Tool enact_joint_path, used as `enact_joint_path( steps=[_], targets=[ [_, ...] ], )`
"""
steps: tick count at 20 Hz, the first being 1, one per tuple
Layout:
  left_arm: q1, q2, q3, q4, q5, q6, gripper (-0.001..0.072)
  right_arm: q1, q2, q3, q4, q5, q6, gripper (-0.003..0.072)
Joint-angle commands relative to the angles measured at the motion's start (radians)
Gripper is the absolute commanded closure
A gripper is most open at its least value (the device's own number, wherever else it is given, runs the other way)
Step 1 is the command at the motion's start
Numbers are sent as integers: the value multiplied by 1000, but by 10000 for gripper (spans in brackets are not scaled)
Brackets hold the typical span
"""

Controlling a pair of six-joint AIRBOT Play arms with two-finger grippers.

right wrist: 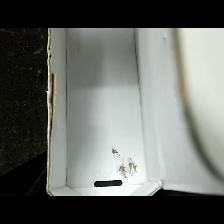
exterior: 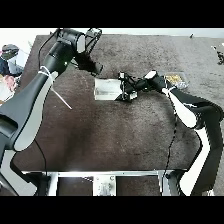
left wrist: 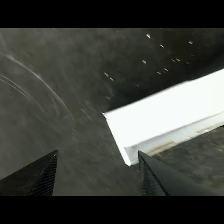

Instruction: Fold the box and place the chain.

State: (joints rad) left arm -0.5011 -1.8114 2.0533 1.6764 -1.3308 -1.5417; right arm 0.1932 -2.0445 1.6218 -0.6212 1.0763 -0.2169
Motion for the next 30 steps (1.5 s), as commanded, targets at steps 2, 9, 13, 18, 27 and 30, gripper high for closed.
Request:
enact_joint_path(
  steps=[2,9,13,18,27,30],
  targets=[
    [38,17,2,-72,111,221,164,1,0,0,0,0,0,172],
    [374,14,-66,-887,126,988,164,1,0,0,0,0,0,172],
    [486,-28,-209,-1135,29,1331,162,1,0,0,0,0,0,172],
    [494,-162,-275,-1165,-49,1616,-11,1,0,0,0,0,0,172],
    [471,-334,-280,-1221,-80,1846,-11,1,0,0,0,0,0,172],
    [435,-375,-280,-1239,-81,1895,-11,1,0,0,0,0,0,172]
  ],
)
